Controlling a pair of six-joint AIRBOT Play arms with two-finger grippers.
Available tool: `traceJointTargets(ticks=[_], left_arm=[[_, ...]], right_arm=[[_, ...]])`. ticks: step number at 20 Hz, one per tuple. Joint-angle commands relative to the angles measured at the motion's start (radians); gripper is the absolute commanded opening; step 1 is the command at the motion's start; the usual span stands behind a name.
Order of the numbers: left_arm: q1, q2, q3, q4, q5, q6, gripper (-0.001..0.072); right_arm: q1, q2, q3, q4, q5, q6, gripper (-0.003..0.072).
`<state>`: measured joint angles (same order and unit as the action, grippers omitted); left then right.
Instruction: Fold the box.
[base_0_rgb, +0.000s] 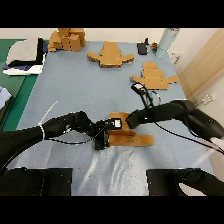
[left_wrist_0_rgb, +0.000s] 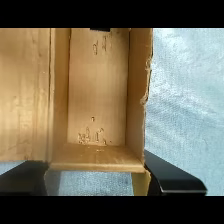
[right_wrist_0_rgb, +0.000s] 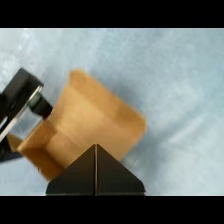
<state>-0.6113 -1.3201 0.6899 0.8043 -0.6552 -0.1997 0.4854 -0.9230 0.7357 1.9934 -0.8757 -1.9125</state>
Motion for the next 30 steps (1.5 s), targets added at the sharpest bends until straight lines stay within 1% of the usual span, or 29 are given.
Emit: traceJointTargets(ticks=[1,3,4,5,6,7,8,10,12,14,17,21,22,23,24,25,26,27,28,30], left_arm=[[0.000,0.000,0.001,0.000,0.000,0.000,0.0427],[0.000,0.000,0.001,0.000,0.001,0.000,0.0427],[0.000,0.000,0.001,0.000,0.000,0.000,0.0427],[0.000,0.000,0.001,0.000,0.000,0.000,0.0427],[0.000,0.000,0.001,0.000,0.000,0.000,0.0427],[0.000,-0.001,0.001,0.000,0.000,0.000,0.0427],[0.000,-0.001,0.001,0.000,0.000,0.000,0.0427],[0.000,-0.001,0.001,0.000,0.000,0.000,0.0427],[0.000,0.000,0.001,0.000,0.000,0.000,0.0427],[0.000,0.000,0.001,0.000,0.000,0.000,0.0427],[0.000,0.000,0.001,0.000,0.001,0.000,0.0427],[0.000,-0.001,0.001,0.000,0.000,0.000,0.0427],[0.000,0.000,0.001,0.000,0.000,0.000,0.0427],[0.000,-0.001,0.001,0.000,0.000,0.000,0.0427],[0.000,0.000,0.001,0.000,0.000,0.000,0.0428],[0.000,0.000,0.001,0.000,0.000,0.000,0.0427],[0.000,0.000,0.001,0.000,0.000,0.000,0.0427],[0.000,0.000,0.001,0.000,0.000,0.000,0.0427],[0.000,0.000,0.001,0.000,0.000,0.000,0.0427],[0.000,0.000,0.001,0.000,0.000,0.000,0.0427]], right_arm=[[0.001,0.186,-0.051,-0.096,-0.225,-0.011,0.0006],[0.003,0.284,-0.114,-0.085,-0.384,-0.043,0.0023],[0.003,0.323,-0.146,-0.095,-0.429,-0.055,0.0166],[0.003,0.355,-0.180,-0.124,-0.433,-0.065,0.0361],[0.003,0.373,-0.206,-0.156,-0.410,-0.090,0.0467],[0.003,0.376,-0.228,-0.193,-0.362,-0.143,0.0537],[0.003,0.374,-0.245,-0.224,-0.314,-0.198,0.0554],[0.003,0.335,-0.269,-0.251,-0.203,-0.278,0.0554],[0.003,0.283,-0.272,-0.242,-0.123,-0.330,0.0620],[0.003,0.214,-0.272,-0.230,-0.059,-0.391,0.0623],[0.009,0.130,-0.272,-0.177,-0.024,-0.499,0.0623],[0.059,0.116,-0.272,-0.175,0.066,-0.558,0.0614],[0.058,0.116,-0.272,-0.171,0.073,-0.558,0.0589],[0.059,0.116,-0.272,-0.168,0.076,-0.558,0.0536],[0.059,0.116,-0.272,-0.160,0.076,-0.558,0.0368],[0.059,0.116,-0.272,-0.148,0.075,-0.565,0.0302],[0.059,0.116,-0.272,-0.127,0.076,-0.591,0.0298],[0.059,0.116,-0.272,-0.103,0.078,-0.621,0.0265],[0.059,0.116,-0.272,-0.073,0.080,-0.655,0.0209],[0.059,0.113,-0.272,-0.021,0.088,-0.712,0.0209]])
